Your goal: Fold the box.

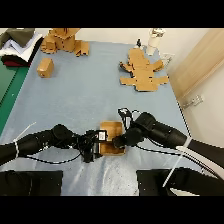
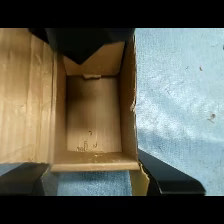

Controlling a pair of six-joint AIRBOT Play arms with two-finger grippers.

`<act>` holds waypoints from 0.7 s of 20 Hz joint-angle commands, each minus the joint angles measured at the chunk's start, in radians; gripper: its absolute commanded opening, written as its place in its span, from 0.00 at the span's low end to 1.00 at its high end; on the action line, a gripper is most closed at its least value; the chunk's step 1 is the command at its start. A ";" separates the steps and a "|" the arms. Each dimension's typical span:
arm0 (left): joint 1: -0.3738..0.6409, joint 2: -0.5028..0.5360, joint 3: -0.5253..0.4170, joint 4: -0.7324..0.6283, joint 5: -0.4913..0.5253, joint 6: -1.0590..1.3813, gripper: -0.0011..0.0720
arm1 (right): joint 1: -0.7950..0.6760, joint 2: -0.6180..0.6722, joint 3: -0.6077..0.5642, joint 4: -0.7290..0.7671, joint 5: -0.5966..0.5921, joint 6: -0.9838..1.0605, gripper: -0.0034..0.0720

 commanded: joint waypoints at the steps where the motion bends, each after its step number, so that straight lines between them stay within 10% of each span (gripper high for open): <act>1: 0.000 0.000 0.000 0.000 0.000 0.001 0.67 | 0.032 -0.054 0.032 -0.063 -0.059 0.061 0.29; 3: 0.000 0.000 0.000 0.000 0.000 0.001 0.67 | 0.050 -0.054 0.032 -0.063 -0.059 0.061 0.05; 6: 0.000 0.000 0.000 0.000 0.000 0.001 0.67 | 0.066 -0.054 0.032 -0.063 -0.058 0.061 0.05; 9: 0.000 0.000 0.000 0.000 0.000 0.001 0.67 | 0.070 -0.042 0.032 -0.063 -0.060 0.061 0.56; 14: 0.000 0.000 0.000 0.000 0.000 0.001 0.67 | 0.070 0.011 0.053 -0.063 -0.063 0.061 0.68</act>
